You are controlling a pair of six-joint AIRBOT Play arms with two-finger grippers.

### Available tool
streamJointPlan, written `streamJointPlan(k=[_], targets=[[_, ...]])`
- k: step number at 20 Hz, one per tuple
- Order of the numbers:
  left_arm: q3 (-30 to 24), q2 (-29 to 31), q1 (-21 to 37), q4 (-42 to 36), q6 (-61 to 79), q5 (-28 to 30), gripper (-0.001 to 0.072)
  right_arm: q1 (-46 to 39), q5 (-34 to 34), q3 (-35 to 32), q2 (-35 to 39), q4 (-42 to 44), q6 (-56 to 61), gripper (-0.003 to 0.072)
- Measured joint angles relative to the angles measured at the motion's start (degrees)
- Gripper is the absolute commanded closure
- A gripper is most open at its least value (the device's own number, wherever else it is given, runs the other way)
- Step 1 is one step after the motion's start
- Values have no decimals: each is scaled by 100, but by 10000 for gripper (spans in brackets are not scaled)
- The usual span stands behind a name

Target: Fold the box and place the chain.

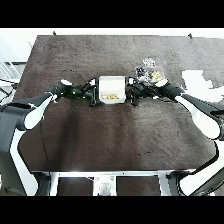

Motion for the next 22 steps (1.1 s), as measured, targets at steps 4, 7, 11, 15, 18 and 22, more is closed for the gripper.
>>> streamJointPlan(k=[4,7,11,15,18,22], targets=[[0,0,0,0,0,-2,85,-90,125,13,352,-42,271,675],[0,0,0,0,0,-4,86,-164,280,15,774,-50,562,675],[0,0,0,0,0,-7,85,-114,627,15,1366,-37,800,676],[0,0,0,0,0,-13,85,142,772,17,1622,103,933,675],[0,-2,0,0,0,-13,85,367,584,17,1499,175,973,675],[0,-2,0,0,0,-13,86,507,107,17,1156,223,994,536]])
